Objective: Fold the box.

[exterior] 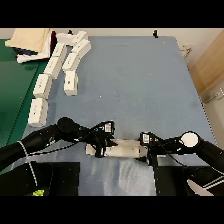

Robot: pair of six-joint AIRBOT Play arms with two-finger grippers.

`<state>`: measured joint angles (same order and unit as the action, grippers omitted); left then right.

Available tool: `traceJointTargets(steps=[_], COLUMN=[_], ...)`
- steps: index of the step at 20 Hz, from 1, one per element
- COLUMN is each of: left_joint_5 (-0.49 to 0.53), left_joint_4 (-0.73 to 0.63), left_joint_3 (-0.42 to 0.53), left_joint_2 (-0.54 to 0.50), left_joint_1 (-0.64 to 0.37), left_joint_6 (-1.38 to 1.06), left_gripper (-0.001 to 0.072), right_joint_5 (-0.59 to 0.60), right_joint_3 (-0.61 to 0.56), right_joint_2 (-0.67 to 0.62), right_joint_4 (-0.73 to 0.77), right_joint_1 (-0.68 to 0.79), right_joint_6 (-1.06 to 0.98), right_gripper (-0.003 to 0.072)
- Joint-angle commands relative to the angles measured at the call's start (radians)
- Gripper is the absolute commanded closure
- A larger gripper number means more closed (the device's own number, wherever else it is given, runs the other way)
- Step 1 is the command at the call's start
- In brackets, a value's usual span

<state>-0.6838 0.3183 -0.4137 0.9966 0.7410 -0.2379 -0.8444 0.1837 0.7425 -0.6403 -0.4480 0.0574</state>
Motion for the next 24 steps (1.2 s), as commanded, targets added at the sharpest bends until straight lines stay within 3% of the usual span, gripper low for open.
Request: traceJointTargets(steps=[1, 9, 10, 14, 24], left_joint_5=[0.001, 0.001, 0.001, 0.001, 0.001], left_joint_4=[0.0, 0.0, 0.0, 0.0, 0.0], left_joint_3=[-0.001, -0.001, -0.001, -0.001, -0.001], left_joint_2=[0.001, 0.001, 0.001, 0.001, 0.001], left_joint_1=[-0.001, -0.001, 0.0, -0.001, -0.001], left_joint_6=[0.0, 0.0, 0.0, 0.0, 0.0], left_gripper=[0.0695, 0.0695, 0.0694, 0.0695, 0.0695], right_joint_5=[0.007, 0.022, 0.022, 0.024, 0.023], right_joint_3=[0.0, -0.001, -0.001, -0.001, 0.0], right_joint_2=[-0.018, 0.037, 0.037, 0.037, 0.037], right_joint_4=[-0.022, -0.047, -0.046, -0.045, -0.048], right_joint_1=[0.0, 0.0, 0.0, 0.0, -0.001], right_joint_6=[-0.018, -0.042, -0.043, -0.05, -0.05], right_gripper=[0.0039, 0.0047, 0.01, 0.0185, 0.0174])
